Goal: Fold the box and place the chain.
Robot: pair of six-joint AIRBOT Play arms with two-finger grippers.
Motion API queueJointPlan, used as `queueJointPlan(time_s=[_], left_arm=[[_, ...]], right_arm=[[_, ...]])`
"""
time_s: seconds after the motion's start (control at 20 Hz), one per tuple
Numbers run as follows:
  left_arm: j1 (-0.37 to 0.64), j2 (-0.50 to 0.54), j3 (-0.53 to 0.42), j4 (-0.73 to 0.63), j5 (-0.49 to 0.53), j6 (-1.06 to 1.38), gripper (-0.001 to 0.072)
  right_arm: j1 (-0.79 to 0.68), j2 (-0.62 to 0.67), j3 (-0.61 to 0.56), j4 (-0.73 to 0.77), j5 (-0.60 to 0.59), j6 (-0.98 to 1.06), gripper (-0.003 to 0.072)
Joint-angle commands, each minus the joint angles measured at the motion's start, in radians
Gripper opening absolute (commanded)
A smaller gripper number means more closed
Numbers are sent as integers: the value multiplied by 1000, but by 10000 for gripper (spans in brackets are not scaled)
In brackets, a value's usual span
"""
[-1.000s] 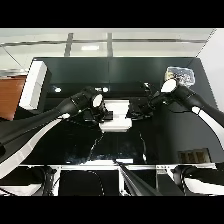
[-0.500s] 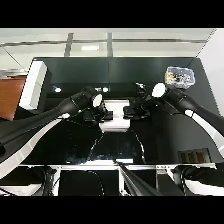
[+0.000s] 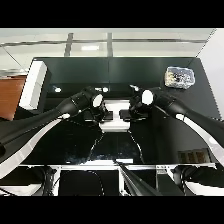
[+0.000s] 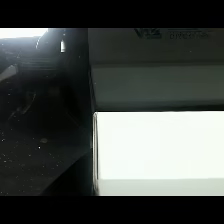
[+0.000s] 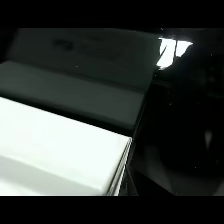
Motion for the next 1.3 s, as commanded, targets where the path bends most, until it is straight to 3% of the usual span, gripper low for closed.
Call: queueJointPlan(time_s=[0.0, 0.2, 0.55, 0.6, 0.65, 0.7, 0.75, 0.95, 1.0, 1.05, 1.15, 1.2, 1.25], left_arm=[[0, 0, 1, 3, -1, 0, 24], [0, 0, 1, 3, -2, 0, 23], [0, 0, 1, 3, -2, 0, 23], [0, 0, 1, 3, -2, 0, 23], [0, 0, 1, 3, -2, 0, 24], [0, 0, 1, 3, -2, 0, 23], [0, 0, 1, 3, -2, 0, 24], [0, 0, 1, 3, -2, 0, 23], [1, 0, 1, 3, -2, 0, 23], [0, 0, 1, 3, -2, 0, 23], [0, 0, 1, 3, -2, 0, 23], [0, 0, 1, 3, -2, 0, 23], [0, 0, 1, 3, -2, 0, 24]], right_arm=[[47, -50, 55, -101, 60, 117, 301], [95, -98, 140, -245, 164, 249, 295], [131, -108, 148, -285, 170, 341, 292], [132, -113, 148, -282, 170, 341, 185], [133, -114, 148, -283, 169, 344, 176], [133, -114, 148, -281, 167, 348, 40], [133, -114, 148, -280, 167, 349, 17], [132, -114, 148, -280, 179, 356, 19], [132, -114, 148, -280, 178, 360, 76], [132, -114, 148, -279, 178, 367, 239], [132, -114, 148, -276, 178, 367, 264], [132, -114, 148, -271, 178, 367, 177], [132, -114, 148, -269, 178, 367, 21]])
